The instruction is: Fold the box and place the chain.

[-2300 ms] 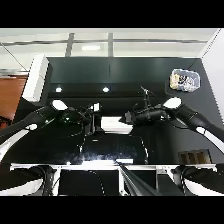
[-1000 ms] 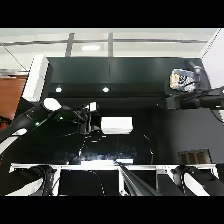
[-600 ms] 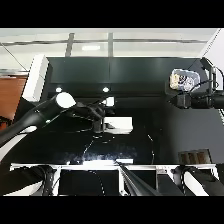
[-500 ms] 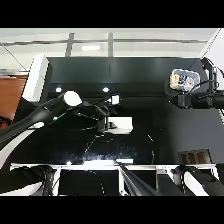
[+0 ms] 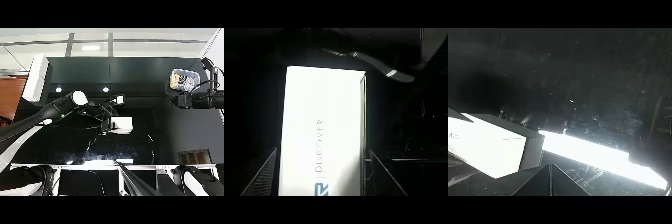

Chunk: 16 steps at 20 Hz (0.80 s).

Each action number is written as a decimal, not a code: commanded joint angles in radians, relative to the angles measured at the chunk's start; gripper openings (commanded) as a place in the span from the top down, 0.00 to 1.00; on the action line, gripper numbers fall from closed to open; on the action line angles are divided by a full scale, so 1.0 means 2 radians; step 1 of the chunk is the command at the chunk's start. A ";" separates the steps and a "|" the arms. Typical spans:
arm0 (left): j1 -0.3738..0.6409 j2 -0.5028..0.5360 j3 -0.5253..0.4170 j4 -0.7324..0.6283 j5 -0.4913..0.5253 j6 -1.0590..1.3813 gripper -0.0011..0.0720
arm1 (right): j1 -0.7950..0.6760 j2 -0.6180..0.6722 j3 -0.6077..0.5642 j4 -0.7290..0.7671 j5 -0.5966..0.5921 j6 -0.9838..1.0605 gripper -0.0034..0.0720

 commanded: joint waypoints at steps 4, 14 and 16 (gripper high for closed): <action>-0.001 -0.004 0.001 0.000 -0.004 -0.002 0.01 | 0.000 0.000 0.000 0.000 0.000 -0.001 0.93; -0.034 -0.022 0.001 0.036 0.020 -0.008 0.01 | 0.000 0.000 0.000 0.000 -0.008 0.000 0.93; -0.051 -0.034 0.000 0.062 0.043 -0.025 0.01 | 0.000 0.000 0.000 0.000 -0.008 0.000 0.93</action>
